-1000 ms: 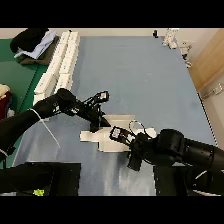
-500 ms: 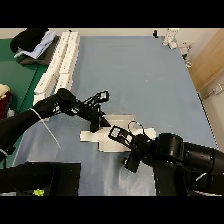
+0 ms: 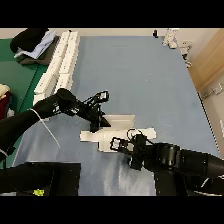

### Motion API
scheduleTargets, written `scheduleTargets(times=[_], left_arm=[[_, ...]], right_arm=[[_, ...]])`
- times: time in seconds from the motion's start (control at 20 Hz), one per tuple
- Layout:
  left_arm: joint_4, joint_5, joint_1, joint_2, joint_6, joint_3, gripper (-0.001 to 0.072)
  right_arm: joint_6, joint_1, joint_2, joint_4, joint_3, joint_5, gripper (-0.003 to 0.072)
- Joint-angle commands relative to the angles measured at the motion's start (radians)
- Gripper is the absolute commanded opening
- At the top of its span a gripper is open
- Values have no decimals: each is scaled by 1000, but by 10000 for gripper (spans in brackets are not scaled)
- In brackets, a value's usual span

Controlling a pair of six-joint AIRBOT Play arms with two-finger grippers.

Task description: Fold the box.

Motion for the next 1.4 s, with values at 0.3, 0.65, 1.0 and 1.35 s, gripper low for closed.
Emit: scheduleTargets(times=[0.3, 0.65, 1.0, 1.35], left_arm=[[0, 0, 0, 0, 0, 0, 13], [0, 0, 0, 0, 0, 0, 13], [0, 0, 0, 0, 0, 0, 12], [0, 1, 0, 0, 0, 0, 12]], right_arm=[[154, -9, -2, -269, -2, 51, 720], [203, -10, 111, -283, 7, 1, 720], [214, -46, 113, -223, 2, -3, 720], [-41, 27, 111, 20, -89, 68, 720]])
